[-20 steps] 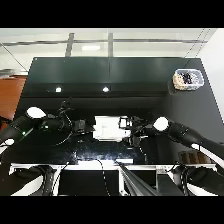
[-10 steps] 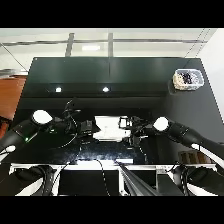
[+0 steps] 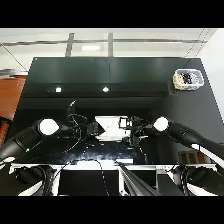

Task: Fold the box and place the chain.

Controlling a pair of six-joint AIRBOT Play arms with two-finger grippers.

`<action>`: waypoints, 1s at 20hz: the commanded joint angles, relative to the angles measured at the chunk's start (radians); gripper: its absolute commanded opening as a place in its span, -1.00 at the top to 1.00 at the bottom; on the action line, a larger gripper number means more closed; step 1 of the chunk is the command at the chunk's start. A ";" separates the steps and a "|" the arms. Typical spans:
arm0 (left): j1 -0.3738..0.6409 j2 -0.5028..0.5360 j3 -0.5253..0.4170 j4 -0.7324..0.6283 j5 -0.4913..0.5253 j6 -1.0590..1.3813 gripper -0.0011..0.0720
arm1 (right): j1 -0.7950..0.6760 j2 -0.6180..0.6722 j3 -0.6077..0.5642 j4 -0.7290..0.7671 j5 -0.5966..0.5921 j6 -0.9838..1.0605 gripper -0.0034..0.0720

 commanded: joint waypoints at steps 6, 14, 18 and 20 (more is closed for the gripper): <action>-0.029 0.004 0.002 0.137 0.020 -0.188 -0.92 | 0.000 0.000 0.000 -0.002 -0.005 -0.001 0.10; -0.069 -0.024 0.066 0.268 0.031 -0.269 -0.89 | 0.000 0.000 0.000 -0.003 -0.005 -0.001 0.10; -0.126 -0.085 0.163 0.415 -0.065 -0.382 -0.89 | 0.000 0.000 0.000 -0.003 -0.005 -0.001 0.10; -0.138 -0.106 0.203 0.436 -0.105 -0.398 -0.89 | 0.000 0.000 0.000 -0.003 -0.005 -0.001 0.10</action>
